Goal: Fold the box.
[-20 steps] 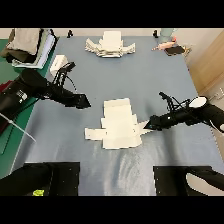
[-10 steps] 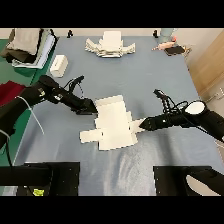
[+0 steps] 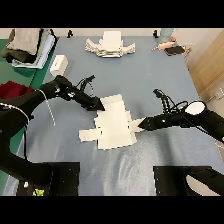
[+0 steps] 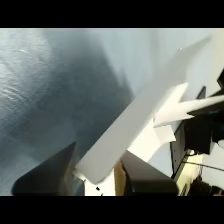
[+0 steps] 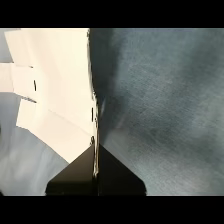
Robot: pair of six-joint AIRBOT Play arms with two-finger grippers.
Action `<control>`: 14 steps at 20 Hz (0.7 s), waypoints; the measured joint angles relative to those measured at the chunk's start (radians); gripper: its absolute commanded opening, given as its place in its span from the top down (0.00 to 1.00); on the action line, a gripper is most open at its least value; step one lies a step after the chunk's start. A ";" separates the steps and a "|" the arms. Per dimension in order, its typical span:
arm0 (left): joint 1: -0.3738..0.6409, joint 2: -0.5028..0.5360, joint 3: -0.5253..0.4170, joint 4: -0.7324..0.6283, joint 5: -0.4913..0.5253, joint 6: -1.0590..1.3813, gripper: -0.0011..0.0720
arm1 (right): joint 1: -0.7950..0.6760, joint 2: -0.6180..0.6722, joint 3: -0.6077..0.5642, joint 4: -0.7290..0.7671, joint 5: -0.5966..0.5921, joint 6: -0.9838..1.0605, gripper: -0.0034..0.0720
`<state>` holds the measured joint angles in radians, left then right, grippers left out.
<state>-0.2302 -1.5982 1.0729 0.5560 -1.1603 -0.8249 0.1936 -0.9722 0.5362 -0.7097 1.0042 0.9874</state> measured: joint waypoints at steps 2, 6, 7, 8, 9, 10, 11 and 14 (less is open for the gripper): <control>-0.006 -0.008 0.008 -0.001 -0.032 0.034 0.60 | 0.000 0.000 0.000 0.002 0.000 0.000 0.95; -0.016 -0.014 0.014 -0.003 -0.084 0.098 0.74 | 0.000 0.000 0.000 0.004 0.000 -0.001 0.95; -0.016 -0.014 0.015 -0.003 -0.096 0.111 0.92 | 0.000 0.000 0.000 0.003 0.000 -0.001 0.95; -0.018 -0.015 0.016 -0.004 -0.107 0.128 0.92 | 0.000 0.000 0.000 0.002 -0.001 -0.001 0.95; -0.020 -0.016 0.016 -0.008 -0.122 0.145 0.92 | 0.000 0.000 0.000 0.001 -0.001 -0.001 0.95; -0.021 -0.016 0.018 -0.008 -0.120 0.155 0.92 | 0.000 0.000 0.000 0.000 -0.001 -0.001 0.95; -0.020 -0.016 0.019 -0.005 -0.118 0.163 0.92 | 0.000 0.000 0.000 0.003 -0.003 -0.001 0.95; -0.020 -0.016 0.021 -0.015 -0.118 0.195 0.96 | 0.000 0.000 0.000 0.001 -0.003 -0.001 0.87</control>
